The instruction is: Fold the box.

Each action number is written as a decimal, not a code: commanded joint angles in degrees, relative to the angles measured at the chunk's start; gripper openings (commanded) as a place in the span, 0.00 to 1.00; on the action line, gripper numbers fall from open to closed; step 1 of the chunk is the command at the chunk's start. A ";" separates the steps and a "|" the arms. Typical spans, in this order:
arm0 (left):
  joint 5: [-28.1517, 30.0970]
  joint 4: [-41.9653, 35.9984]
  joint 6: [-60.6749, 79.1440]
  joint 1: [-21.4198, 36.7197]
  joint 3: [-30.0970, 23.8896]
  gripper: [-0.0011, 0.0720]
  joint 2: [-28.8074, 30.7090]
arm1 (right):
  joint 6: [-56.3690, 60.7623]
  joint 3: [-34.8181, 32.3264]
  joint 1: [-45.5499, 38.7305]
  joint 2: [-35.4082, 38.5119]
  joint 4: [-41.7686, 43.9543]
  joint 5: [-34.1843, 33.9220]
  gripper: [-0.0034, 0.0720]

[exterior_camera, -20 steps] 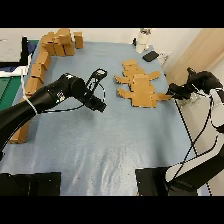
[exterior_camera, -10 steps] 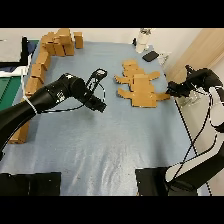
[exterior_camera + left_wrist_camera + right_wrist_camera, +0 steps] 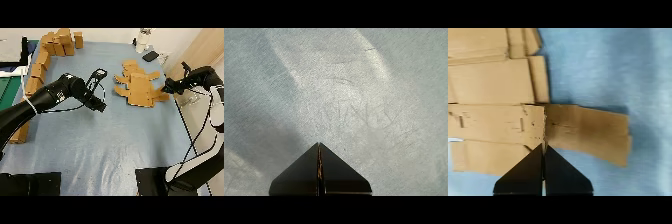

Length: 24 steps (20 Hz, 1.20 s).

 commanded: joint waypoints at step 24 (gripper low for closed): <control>0.02 0.02 0.00 0.00 0.07 0.03 0.02 | 26.60 -39.65 29.99 36.15 -21.03 -2.71 0.11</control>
